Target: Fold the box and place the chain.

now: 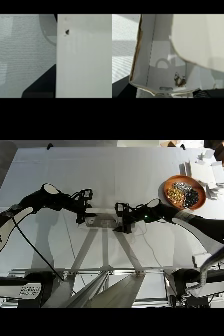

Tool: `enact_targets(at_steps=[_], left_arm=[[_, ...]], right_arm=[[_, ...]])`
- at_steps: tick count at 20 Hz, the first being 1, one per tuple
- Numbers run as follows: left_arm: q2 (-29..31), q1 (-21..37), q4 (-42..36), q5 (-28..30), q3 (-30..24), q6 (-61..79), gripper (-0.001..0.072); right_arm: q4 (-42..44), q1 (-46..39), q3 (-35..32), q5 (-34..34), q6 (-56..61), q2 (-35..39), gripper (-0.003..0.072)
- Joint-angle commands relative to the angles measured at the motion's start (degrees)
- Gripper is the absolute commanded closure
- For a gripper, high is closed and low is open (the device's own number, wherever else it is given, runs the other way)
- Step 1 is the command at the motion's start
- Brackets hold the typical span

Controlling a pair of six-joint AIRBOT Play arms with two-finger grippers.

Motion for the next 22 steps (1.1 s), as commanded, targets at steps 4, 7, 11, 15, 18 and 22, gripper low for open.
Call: enact_targets(at_steps=[4, 7, 11, 15, 18, 22], left_arm=[[0.0, 0.0, 0.0, 0.0, 0.0, 0.0, 0.0698], [0.0, 0.0, 0.0, 0.0, 0.0, 0.0, 0.0698], [0.0, 0.0, 0.0, 0.0, 0.0, 0.0, 0.0698], [0.0, 0.0, 0.0, 0.0, 0.0, 0.0, 0.0698], [0.0, 0.0, 0.0, 0.0, 0.0, 0.0, 0.0698], [0.0, 0.0, 0.0, 0.0, 0.0, 0.0, 0.0698]], right_arm=[[0.0, 0.1, 0.0, 0.0, 0.0, 0.0, 0.0026], [-0.1, 0.1, 0.0, 0.0, 0.0, 0.0, 0.0035], [-0.1, 0.1, 0.0, 0.0, 0.0, 0.0, 0.0140], [-0.1, 0.1, 0.0, 0.0, 0.0, 0.0, 0.0137], [-0.1, 0.1, 0.0, 0.0, 0.0, 0.0, 0.0137], [-0.1, 0.1, 0.0, 0.0, 0.0, 0.0, 0.0137]])
